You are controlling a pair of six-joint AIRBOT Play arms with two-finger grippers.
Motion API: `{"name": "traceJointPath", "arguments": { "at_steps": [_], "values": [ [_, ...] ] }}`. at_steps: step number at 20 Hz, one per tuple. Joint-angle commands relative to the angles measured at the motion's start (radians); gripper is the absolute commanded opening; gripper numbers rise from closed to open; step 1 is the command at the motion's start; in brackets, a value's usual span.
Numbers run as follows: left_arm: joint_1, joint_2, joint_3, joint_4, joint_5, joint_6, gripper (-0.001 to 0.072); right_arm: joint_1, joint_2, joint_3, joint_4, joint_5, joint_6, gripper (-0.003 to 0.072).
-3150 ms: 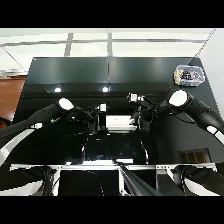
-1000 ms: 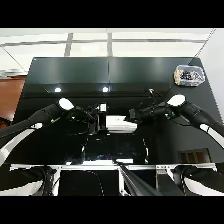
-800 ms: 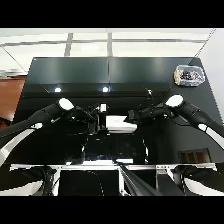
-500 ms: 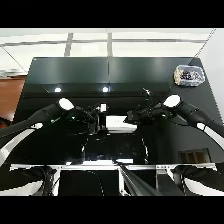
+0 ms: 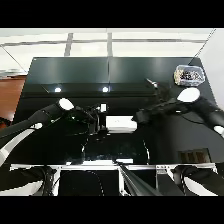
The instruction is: Fold the box and place the chain.
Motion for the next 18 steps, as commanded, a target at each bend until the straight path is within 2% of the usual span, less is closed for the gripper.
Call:
{"name": "traceJointPath", "arguments": {
  "at_steps": [1,4,7,9,11,13,16,18],
  "values": [
    [0.003,0.034,0.008,0.01,0.002,-0.04,0.0713,-0.152,0.141,0.019,-0.148,0.143,0.039,0.0017],
    [0.002,0.099,0.026,0.161,-0.012,-0.211,0.072,-0.279,0.208,0.013,-0.208,0.2,0.067,0.0017],
    [-0.011,0.189,0.062,0.155,-0.058,-0.211,0.0713,-0.329,0.219,0.011,-0.208,0.198,0.065,0.0017],
    [-0.048,0.198,0.114,0.135,-0.055,-0.22,0.0713,-0.329,0.219,0.011,-0.208,0.171,0.058,0.0017],
    [-0.103,0.154,0.183,0.112,-0.031,-0.266,0.0712,-0.329,0.219,0.011,-0.207,0.157,0.059,0.0017],
    [-0.16,0.064,0.265,0.116,-0.018,-0.334,0.071,-0.328,0.219,0.011,-0.205,0.15,0.059,0.0017],
    [-0.213,-0.09,0.397,0.126,-0.084,-0.41,0.0711,-0.328,0.219,0.011,-0.205,0.15,0.058,0.0017],
    [-0.216,-0.155,0.449,0.136,-0.135,-0.445,0.0711,-0.328,0.219,0.011,-0.205,0.15,0.05,0.0017]
  ]
}}
